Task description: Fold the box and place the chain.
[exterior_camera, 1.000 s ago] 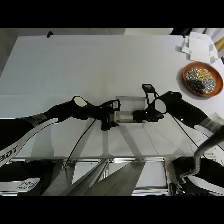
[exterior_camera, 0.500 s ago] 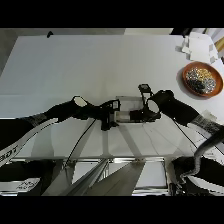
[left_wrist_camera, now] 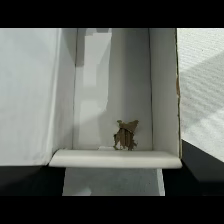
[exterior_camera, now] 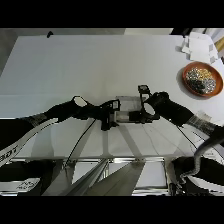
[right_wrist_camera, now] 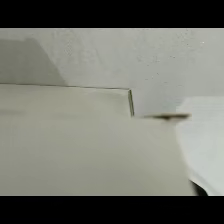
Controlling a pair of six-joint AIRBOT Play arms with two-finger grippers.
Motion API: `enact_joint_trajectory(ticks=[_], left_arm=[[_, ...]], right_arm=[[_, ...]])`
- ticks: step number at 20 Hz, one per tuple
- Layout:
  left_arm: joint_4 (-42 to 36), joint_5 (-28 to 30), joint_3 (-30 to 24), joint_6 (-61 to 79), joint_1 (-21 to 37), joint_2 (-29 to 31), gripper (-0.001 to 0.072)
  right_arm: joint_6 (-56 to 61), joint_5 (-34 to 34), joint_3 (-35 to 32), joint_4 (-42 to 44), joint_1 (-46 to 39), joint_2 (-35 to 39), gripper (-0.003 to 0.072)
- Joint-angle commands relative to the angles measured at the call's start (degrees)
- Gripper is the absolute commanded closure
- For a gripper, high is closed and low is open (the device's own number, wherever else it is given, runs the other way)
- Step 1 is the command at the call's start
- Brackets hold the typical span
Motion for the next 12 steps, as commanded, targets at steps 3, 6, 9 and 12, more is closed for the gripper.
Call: enact_joint_trajectory(ticks=[3,6,9,12], left_arm=[[0.0,0.0,0.0,0.0,0.0,0.0,0.0388],[0.0,0.0,0.0,0.0,0.0,0.0,0.0388],[0.0,0.0,0.0,0.0,0.0,0.0,0.0388],[0.0,0.0,0.0,0.0,0.0,0.0,0.0388]], right_arm=[[1.9,-0.5,0.1,0.3,0.2,-0.5,0.0658],[1.9,-0.6,0.1,0.3,0.2,-0.5,0.0668],[2.0,-1.0,0.1,0.3,0.2,-0.5,0.0498],[2.1,-1.0,0.1,-0.1,0.2,-0.5,0.0480]])
